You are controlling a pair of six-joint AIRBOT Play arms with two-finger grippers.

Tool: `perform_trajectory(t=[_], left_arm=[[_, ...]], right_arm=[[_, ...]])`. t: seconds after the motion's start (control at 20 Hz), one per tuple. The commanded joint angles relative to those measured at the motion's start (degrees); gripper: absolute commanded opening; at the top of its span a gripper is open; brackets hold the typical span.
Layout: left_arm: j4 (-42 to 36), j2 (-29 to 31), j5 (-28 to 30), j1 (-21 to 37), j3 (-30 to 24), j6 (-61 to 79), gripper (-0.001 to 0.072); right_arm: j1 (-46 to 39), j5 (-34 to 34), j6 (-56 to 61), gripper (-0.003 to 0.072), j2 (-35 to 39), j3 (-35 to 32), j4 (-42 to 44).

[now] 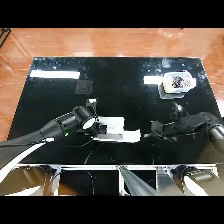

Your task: Fold the box and place the chain.

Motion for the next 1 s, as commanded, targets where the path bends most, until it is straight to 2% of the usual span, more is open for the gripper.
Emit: perform_trajectory(t=[0.0,0.15,0.3,0.4,0.45,0.5,0.6,0.65,0.95], left_arm=[[-0.1,0.0,0.0,0.0,0.0,0.0,0.0022],[-0.1,0.0,-0.1,0.0,0.0,0.0,0.0022],[-0.1,0.0,-0.1,0.0,0.0,0.0,0.0023],[-0.1,0.0,-0.1,0.0,0.0,0.0,0.0023],[-0.1,0.0,-0.1,0.0,0.0,0.0,0.0023],[-0.1,0.0,-0.1,0.0,0.0,0.0,0.0023],[-0.1,0.0,-0.1,0.0,0.0,0.0,0.0023],[-0.1,0.0,-0.1,0.0,0.0,0.0,0.0022],[-0.1,0.0,-0.1,0.0,0.0,0.0,0.0023]], right_arm=[[6.5,9.4,-2.4,0.0016,-5.4,-4.5,8.4],[10.6,13.7,-8.2,0.0015,-10.9,-4.3,17.2],[12.9,13.5,-14.9,0.0015,-15.0,-2.9,23.4],[13.3,10.6,-16.0,0.0024,-15.2,-0.2,23.5],[13.2,8.8,-16.0,0.018,-15.1,1.4,23.0],[13.2,6.6,-16.0,0.0383,-15.1,3.0,22.7],[13.2,2.6,-16.0,0.0485,-15.1,5.6,20.9],[13.2,1.0,-16.1,0.0612,-15.1,6.5,20.6],[13.8,-1.1,-16.6,0.0617,-15.2,9.0,20.7]])
